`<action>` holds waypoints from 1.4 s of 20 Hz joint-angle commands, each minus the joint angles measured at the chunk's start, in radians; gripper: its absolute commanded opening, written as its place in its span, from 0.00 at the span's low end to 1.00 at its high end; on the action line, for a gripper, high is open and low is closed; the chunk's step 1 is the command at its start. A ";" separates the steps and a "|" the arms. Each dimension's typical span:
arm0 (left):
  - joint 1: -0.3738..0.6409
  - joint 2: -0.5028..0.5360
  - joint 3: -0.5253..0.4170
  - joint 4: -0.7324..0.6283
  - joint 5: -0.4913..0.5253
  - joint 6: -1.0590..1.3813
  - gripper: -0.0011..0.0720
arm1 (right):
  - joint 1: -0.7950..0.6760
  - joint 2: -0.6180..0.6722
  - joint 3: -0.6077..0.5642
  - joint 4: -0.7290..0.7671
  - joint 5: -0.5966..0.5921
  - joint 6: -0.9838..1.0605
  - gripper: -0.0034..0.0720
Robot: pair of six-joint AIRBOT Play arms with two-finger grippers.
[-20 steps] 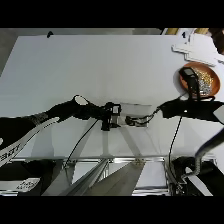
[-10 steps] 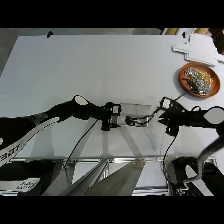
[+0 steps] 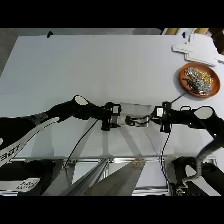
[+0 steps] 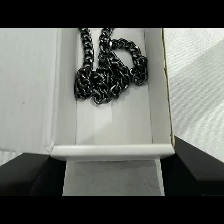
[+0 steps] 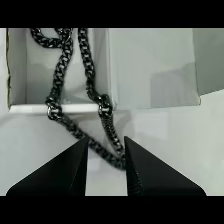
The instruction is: Fold the box and place the chain.
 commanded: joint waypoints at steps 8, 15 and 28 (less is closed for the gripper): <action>0.001 0.000 0.000 0.000 0.000 0.000 0.22 | 0.029 -0.086 -0.002 0.072 -0.060 -0.086 0.22; 0.001 0.000 0.000 0.000 0.000 0.000 0.22 | 0.013 0.122 -0.002 -0.302 -0.056 0.468 0.07; 0.001 0.000 0.000 0.000 0.000 0.000 0.22 | 0.021 0.491 -0.002 0.338 0.183 0.577 0.07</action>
